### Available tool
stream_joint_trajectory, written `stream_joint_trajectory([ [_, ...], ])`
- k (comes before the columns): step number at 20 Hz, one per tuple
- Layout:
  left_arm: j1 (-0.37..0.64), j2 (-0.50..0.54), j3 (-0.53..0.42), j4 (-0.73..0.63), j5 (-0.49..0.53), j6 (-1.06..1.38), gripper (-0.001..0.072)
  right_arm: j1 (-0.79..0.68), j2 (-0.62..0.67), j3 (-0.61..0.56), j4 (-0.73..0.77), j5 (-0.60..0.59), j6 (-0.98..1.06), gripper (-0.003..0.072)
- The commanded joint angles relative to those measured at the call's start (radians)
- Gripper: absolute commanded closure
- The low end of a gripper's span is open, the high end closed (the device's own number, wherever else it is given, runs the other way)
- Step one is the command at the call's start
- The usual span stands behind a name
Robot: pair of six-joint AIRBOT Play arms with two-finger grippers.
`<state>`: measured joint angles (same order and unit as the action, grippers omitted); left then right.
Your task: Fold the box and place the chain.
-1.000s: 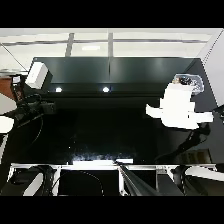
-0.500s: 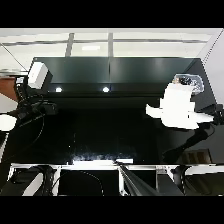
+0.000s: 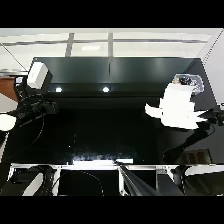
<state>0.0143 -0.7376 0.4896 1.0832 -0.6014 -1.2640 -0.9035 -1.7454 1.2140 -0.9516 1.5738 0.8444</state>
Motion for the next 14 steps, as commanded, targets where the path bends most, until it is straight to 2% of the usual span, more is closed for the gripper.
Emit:
stream_joint_trajectory([
  [1, 0.0, -0.001, 0.0, -0.011, 0.0, 0.0, 0.0685, 0.002, 0.002, 0.002, 0.026, 0.047, -0.031, 0.0659],
  [7, -0.001, -0.001, 0.0, -0.045, -0.001, 0.001, 0.0685, 0.018, 0.089, -0.002, 0.151, 0.096, -0.018, 0.0647],
  [14, 0.0, -0.001, 0.0, -0.045, 0.024, 0.001, 0.0685, 0.165, 0.321, -0.084, 0.174, -0.005, 0.1, 0.0647],
])
